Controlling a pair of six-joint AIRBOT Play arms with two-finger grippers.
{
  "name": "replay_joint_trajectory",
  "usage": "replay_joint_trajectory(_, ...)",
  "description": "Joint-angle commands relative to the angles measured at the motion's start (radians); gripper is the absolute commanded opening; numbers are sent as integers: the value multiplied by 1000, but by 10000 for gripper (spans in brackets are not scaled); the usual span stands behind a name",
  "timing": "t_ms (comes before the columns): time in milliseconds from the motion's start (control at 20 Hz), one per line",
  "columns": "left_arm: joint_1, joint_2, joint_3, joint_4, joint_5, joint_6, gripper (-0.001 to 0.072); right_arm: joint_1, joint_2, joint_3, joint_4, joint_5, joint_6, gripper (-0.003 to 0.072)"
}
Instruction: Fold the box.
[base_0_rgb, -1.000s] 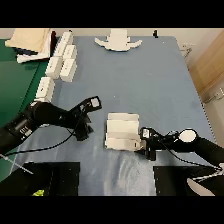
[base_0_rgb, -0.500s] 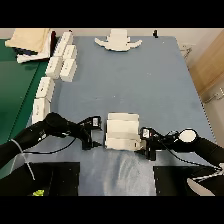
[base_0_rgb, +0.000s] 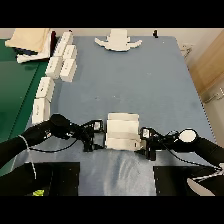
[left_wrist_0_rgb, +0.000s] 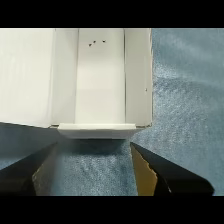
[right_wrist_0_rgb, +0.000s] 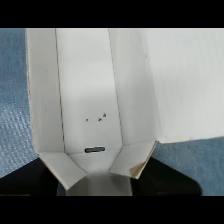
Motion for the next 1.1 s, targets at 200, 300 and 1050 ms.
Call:
replay_joint_trajectory(200,-6,-21,7,-50,9,10,708,-1,0,0,0,0,0,595)
replay_joint_trajectory(300,-13,-23,10,-50,5,7,708,-1,0,0,0,0,0,595)
replay_joint_trajectory(1050,-13,-13,13,43,-19,-80,708,-1,0,0,0,0,0,595)
